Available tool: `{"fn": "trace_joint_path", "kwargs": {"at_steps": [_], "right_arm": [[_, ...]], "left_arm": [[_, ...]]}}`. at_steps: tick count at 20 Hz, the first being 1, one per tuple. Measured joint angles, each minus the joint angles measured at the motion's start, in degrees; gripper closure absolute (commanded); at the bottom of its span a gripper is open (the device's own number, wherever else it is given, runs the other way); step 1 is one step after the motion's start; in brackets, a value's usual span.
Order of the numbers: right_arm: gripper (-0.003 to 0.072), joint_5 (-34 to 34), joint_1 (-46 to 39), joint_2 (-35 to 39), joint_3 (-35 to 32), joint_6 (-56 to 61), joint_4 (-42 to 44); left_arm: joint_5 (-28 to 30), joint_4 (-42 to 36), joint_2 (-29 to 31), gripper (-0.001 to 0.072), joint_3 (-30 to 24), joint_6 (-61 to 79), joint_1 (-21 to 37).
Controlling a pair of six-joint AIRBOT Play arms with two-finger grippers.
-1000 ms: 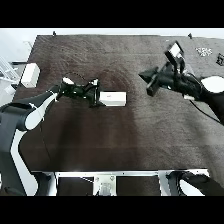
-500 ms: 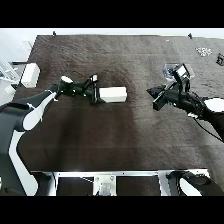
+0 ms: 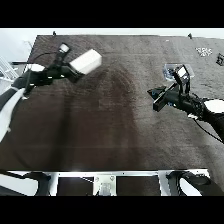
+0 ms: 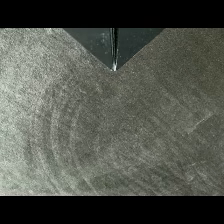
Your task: Fold the box and place the chain.
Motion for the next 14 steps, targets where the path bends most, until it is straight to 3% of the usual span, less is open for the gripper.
{"fn": "trace_joint_path", "kwargs": {"at_steps": [4,8,14], "right_arm": [[0.0673,0.0,0.0,0.0,0.0,0.1,0.0],[0.0673,0.0,0.0,0.0,0.0,0.1,0.0],[0.0673,0.0,0.1,-0.1,0.0,0.1,1.1]], "left_arm": [[14.3,0.3,4.3,0.0693,-8.5,-9.2,5.7],[26.5,0.1,4.8,0.0694,-15.3,-16.2,8.5],[33.1,-0.1,1.6,0.0694,-17.0,-20.0,10.1]]}}
